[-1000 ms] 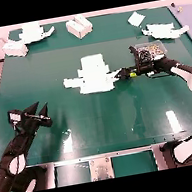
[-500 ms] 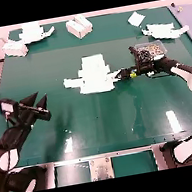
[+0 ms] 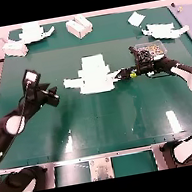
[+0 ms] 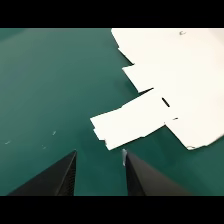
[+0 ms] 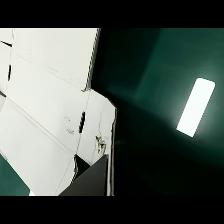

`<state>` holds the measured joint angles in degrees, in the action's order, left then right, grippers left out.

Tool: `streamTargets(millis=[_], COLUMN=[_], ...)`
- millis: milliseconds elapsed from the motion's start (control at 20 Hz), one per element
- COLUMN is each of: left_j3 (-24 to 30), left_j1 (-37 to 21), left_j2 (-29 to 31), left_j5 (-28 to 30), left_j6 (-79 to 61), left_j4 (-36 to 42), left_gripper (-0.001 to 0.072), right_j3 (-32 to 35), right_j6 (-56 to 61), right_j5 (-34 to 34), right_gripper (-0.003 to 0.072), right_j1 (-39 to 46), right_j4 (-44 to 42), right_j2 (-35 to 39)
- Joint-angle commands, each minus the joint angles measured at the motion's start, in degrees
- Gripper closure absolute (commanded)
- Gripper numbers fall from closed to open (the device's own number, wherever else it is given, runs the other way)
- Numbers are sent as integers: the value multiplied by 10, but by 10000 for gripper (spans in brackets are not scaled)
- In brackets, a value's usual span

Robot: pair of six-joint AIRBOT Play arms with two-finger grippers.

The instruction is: Fold the box and place the chain.

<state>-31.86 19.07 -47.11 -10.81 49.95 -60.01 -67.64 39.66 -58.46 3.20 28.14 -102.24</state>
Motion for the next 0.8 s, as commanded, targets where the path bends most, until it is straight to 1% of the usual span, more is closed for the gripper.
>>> streamTargets(millis=[0, 50, 100, 250, 300, 350, 500, 550, 600, 750], left_j3=[-36, -37, -41, -44, -48, -59, -110, -135, -163, -257], left_j1=[-5, -5, -5, -5, -16, -34, -98, -111, -119, -122], left_j2=[-50, -50, -48, -48, -52, -61, -120, -147, -179, -287], left_j5=[75, 88, 63, 59, 52, 28, -57, -89, -123, -209], left_j6=[-9, -7, 9, 7, 6, 6, 2, -23, -64, -191], left_j4=[1, 2, 10, 9, 9, 9, 14, 27, 54, 180], left_gripper=[360, 357, 343, 344, 344, 344, 344, 344, 344, 344], right_j3=[-1, -1, -1, -1, -1, -2, -2, -2, -2, -2], right_j6=[-8, -10, -11, -12, -12, -14, -14, -14, -14, -13], right_j5=[-1, 0, 0, 0, 0, 0, 0, 0, 0, 0], right_gripper=[680, 680, 680, 679, 680, 679, 679, 679, 679, 678], right_j1=[0, 0, 0, 0, 0, 0, 0, 0, 0, 0], right_j4=[0, 0, 0, 0, 0, 0, 4, 5, 5, 5], right_j2=[0, 0, 0, 0, 0, 0, 0, 0, 0, 0])
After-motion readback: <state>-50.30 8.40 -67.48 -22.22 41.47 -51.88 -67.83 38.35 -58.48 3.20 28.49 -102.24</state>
